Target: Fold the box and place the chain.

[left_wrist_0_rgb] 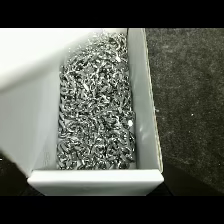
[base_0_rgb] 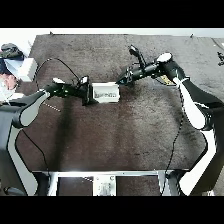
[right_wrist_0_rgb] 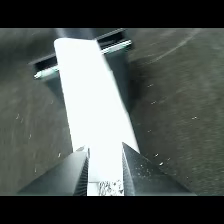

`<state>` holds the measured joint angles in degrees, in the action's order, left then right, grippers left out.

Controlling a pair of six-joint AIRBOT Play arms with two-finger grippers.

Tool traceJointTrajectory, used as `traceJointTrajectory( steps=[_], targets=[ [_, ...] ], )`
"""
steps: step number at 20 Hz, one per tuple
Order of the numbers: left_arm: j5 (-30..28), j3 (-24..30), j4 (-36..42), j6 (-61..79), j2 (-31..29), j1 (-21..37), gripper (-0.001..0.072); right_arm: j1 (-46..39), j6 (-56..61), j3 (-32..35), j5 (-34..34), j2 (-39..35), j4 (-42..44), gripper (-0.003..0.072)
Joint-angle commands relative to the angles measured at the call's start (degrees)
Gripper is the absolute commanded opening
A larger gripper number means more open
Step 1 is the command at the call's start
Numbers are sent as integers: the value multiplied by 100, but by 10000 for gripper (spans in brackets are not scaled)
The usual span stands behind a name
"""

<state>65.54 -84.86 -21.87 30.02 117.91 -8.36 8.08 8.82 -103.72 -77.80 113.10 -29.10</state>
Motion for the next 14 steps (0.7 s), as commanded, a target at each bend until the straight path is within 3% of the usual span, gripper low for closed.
traceJointTrajectory(
  steps=[1,6,8,14],
  targets=[
    [-2,0,0,0,2,0,326,177,-114,-4,-92,-17,-570,224],
    [-2,0,0,0,2,0,325,448,-227,-4,0,-24,-564,226],
    [-2,0,0,0,2,0,326,562,-444,-7,92,-24,-564,289],
    [0,0,0,0,2,0,326,732,-544,-4,444,-46,-516,284]
  ],
)
